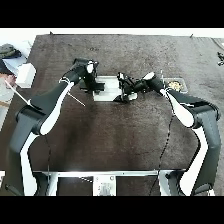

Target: Fold the box and place the chain.

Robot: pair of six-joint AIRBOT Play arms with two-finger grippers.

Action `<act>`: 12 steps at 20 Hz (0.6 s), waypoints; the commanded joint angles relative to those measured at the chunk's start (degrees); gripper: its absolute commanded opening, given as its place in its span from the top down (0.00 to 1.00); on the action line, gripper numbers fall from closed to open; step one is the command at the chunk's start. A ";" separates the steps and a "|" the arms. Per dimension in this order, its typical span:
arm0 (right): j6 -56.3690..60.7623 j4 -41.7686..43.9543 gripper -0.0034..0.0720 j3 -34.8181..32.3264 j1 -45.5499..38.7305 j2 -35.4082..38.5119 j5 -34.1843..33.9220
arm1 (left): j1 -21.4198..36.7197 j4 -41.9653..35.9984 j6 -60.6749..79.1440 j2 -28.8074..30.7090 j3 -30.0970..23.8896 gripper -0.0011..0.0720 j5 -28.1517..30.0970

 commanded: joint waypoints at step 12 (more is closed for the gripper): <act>0.02 0.00 0.43 -0.02 0.04 0.00 0.04 | -1.14 6.08 -10.43 -0.76 0.63 0.71 0.09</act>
